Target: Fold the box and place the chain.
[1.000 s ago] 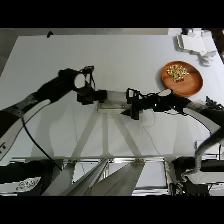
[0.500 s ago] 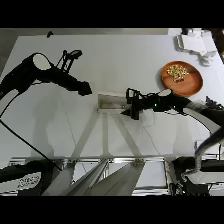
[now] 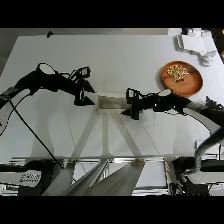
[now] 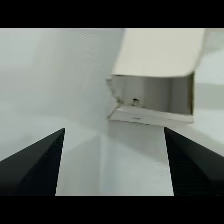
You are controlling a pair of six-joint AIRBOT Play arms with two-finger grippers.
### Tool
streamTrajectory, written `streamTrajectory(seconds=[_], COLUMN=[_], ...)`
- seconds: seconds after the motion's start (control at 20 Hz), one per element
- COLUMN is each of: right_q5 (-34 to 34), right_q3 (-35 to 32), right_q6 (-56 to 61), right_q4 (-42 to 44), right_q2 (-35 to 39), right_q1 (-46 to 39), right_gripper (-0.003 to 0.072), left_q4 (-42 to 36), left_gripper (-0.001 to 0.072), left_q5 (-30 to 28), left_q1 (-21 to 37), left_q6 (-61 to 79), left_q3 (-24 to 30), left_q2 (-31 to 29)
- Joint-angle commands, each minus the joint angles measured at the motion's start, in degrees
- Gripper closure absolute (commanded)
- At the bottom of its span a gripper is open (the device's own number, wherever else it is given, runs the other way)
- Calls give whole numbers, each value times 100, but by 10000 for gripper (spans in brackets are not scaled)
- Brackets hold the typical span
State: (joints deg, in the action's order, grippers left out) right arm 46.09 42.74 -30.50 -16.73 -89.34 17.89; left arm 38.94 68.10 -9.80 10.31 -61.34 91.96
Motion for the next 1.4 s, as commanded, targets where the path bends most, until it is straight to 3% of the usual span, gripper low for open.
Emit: streamTrajectory(seconds=[0.0,0.7,0.85,0.9,0.95,1.0,1.35], right_q5=[0,2,0,0,0,0,0], right_q3=[-2,-2,-2,-2,-2,-2,-2], right_q6=[0,0,2,0,0,2,0], right_q4=[2,2,2,2,2,2,2], right_q2=[0,0,0,0,0,0,0], right_q1=[0,0,0,0,2,0,0], right_gripper=[291,291,291,291,291,291,291], left_q4=[-240,-719,-719,-713,-662,-610,-549], left_gripper=[14,14,27,157,454,605,595], left_q5=[9,-358,-728,-881,-957,-960,-949], left_q1=[9,-402,-573,-627,-678,-704,-719], left_q6=[1270,1615,1781,1779,1773,1775,1775], left_q3=[369,485,485,485,483,483,483], left_q2=[83,404,544,586,592,592,592])
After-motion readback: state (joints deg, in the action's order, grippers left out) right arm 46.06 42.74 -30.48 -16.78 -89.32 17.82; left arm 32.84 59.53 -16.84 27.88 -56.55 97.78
